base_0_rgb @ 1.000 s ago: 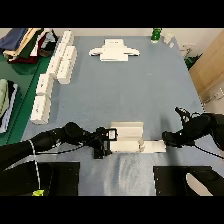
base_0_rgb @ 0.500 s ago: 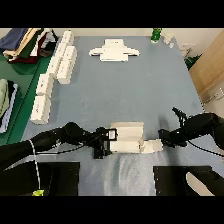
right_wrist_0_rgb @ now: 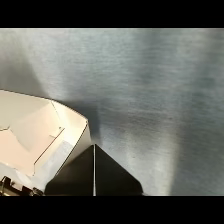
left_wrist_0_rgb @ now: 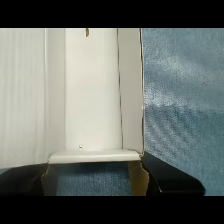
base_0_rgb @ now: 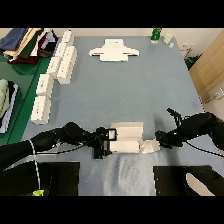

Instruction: Fold the box.

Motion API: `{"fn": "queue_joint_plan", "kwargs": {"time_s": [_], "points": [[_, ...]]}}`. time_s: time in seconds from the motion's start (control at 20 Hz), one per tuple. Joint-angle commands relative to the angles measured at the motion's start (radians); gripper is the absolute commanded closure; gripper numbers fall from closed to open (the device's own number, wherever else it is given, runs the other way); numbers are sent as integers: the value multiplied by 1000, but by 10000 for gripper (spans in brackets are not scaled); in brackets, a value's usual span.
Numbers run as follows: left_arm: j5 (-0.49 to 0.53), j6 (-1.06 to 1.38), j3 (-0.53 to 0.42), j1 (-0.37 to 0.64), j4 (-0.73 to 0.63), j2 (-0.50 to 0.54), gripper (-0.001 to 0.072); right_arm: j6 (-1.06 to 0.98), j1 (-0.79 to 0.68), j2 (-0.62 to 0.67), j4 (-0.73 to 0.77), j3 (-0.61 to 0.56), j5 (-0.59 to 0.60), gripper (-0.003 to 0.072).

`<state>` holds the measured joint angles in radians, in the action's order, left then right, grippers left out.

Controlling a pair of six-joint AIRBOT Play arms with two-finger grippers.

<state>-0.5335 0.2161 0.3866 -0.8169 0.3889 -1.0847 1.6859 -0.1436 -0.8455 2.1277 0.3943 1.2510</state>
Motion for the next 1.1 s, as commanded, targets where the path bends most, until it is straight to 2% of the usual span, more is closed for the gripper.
{"fn": "queue_joint_plan", "kwargs": {"time_s": [0.0,0.3,0.35,0.4,0.5,0.6,0.65,0.95,1.05], "points": [[0,0,1,0,0,0,311,26,14,-7,11,0,-2,684],[0,0,1,0,0,0,311,85,14,-7,140,12,23,672],[0,0,1,0,0,0,311,85,14,-7,140,23,27,520],[0,0,1,0,0,0,310,85,14,-7,140,35,34,439],[0,0,1,0,0,0,311,85,14,-7,141,54,37,434],[0,0,1,0,0,0,311,85,14,-7,149,68,52,294],[0,0,1,0,0,0,311,85,14,-7,163,71,62,273],[0,0,1,0,0,0,311,84,112,-7,192,72,77,273],[0,0,1,0,0,0,311,39,172,-7,183,72,3,273]]}}
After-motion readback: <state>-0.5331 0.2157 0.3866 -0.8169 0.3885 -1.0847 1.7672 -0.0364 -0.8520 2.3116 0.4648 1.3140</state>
